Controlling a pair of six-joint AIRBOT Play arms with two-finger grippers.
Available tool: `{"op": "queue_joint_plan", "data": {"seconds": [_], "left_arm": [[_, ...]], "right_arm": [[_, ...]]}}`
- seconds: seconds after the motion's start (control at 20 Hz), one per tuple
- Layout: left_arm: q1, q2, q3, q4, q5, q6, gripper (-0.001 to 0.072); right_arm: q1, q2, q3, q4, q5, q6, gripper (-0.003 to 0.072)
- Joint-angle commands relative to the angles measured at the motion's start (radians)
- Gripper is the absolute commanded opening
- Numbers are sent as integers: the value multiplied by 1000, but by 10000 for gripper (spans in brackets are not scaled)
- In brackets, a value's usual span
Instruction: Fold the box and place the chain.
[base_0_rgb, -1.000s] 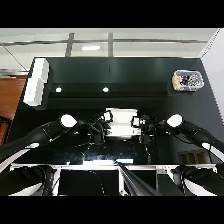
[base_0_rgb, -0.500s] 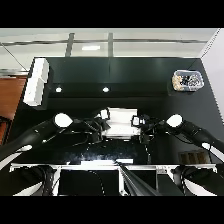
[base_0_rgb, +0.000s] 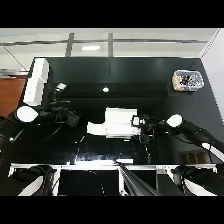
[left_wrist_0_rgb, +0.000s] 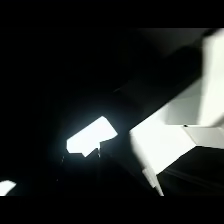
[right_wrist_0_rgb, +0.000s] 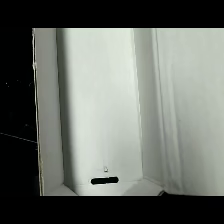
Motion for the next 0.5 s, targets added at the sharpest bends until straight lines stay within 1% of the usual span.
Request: {"op": "queue_joint_plan", "data": {"seconds": [0.0, 0.1, 0.15, 0.3, 0.35, 0.45], "left_arm": [[127, -52, -29, -26, -156, -357, 27], [122, -143, -43, -146, -241, -308, 27], [117, -198, -44, -209, -260, -267, 27], [96, -335, -42, -412, -253, -136, 26], [84, -371, -42, -456, -241, -107, 26], [46, -417, -41, -465, -199, -94, 26]], "right_arm": [[0, 0, 1, 0, 2, 0, 195], [0, 0, 1, 0, 2, 0, 195], [0, 0, 1, 0, 2, 0, 195], [0, 0, 1, 0, 2, 0, 195], [0, 0, 1, 0, 2, 0, 195], [0, 0, 1, 0, 2, 0, 195]]}}
